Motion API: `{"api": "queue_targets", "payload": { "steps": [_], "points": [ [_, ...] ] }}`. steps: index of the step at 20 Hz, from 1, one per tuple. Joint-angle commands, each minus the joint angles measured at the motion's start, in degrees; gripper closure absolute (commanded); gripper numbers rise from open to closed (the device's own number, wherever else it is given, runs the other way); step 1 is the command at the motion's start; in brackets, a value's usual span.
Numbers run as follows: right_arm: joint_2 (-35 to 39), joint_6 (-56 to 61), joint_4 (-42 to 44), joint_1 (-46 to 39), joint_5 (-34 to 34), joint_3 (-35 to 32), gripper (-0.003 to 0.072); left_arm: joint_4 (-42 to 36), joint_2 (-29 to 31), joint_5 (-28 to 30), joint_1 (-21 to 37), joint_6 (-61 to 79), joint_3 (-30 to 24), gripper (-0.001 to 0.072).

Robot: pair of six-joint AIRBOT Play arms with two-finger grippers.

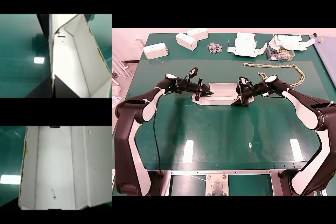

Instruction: Fold the box and place the chain.

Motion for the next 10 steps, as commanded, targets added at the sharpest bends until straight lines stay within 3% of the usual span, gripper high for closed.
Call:
{"api": "queue_targets", "payload": {
  "steps": [1,10],
  "points": [
    [0.0,0.0,0.0,0.0,-0.2,0.1,0.01,0.0,0.0,0.1,0.1,0.0,0.0,0.0688],
    [0.0,-0.2,0.0,0.0,-0.2,0.1,0.0099,0.0,0.0,1.5,0.1,0.0,0.0,0.0688]
  ]
}}
